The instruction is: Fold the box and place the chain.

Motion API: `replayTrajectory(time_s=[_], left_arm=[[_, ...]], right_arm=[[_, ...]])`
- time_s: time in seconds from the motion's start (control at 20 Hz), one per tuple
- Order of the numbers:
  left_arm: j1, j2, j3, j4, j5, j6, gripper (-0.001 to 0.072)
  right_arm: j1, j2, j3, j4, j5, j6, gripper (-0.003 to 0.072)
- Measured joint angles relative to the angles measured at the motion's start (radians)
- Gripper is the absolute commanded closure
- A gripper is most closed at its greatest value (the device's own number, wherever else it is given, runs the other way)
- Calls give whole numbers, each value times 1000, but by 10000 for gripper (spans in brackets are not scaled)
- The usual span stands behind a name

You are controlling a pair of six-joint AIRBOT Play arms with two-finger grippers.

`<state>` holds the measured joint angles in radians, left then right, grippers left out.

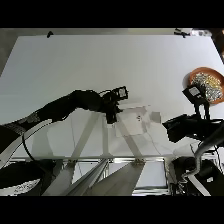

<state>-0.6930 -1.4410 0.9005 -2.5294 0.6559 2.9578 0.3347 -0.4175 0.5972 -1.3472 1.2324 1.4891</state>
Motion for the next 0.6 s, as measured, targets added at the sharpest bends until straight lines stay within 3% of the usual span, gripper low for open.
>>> replayTrajectory(time_s=[0.35,0.6], left_arm=[[-14,-47,2,0,-50,0,708],[-87,-67,25,82,-60,0,708]], right_arm=[[0,6,0,-37,4,3,458],[0,6,0,-53,3,4,458]])
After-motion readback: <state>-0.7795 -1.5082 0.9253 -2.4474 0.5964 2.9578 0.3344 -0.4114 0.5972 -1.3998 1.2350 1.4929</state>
